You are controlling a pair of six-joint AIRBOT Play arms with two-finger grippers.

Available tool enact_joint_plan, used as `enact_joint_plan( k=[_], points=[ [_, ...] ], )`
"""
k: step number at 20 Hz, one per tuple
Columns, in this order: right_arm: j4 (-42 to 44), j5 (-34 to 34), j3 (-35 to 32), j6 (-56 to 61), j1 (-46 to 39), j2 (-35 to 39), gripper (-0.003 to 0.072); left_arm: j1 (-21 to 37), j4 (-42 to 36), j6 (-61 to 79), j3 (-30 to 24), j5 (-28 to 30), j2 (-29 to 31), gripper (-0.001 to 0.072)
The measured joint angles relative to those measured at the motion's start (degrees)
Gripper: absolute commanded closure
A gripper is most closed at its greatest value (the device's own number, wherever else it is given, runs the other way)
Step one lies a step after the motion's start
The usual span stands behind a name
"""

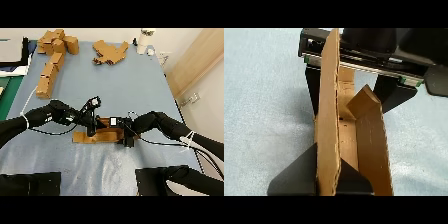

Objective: Fold the box.

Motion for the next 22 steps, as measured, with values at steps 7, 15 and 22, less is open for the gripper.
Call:
enact_joint_plan(
  k=[7, 15, 22],
  points=[
    [0.9, 1.9, 0.0, -0.2, 0.1, -0.1, -0.0034, 0.0, 0.0, 0.0, 0.0, 0.0, 0.0, 0.0696],
    [1.6, 3.2, 0.0, -3.3, 0.1, -0.4, -0.0032, 0.0, 0.0, 0.0, 0.0, 0.0, 0.0, 0.0696],
    [2.3, 3.3, 0.0, -3.7, 0.1, -2.0, 0.0061, 0.0, 0.1, 0.0, 0.0, -0.2, 0.0, 0.0696]
  ],
)
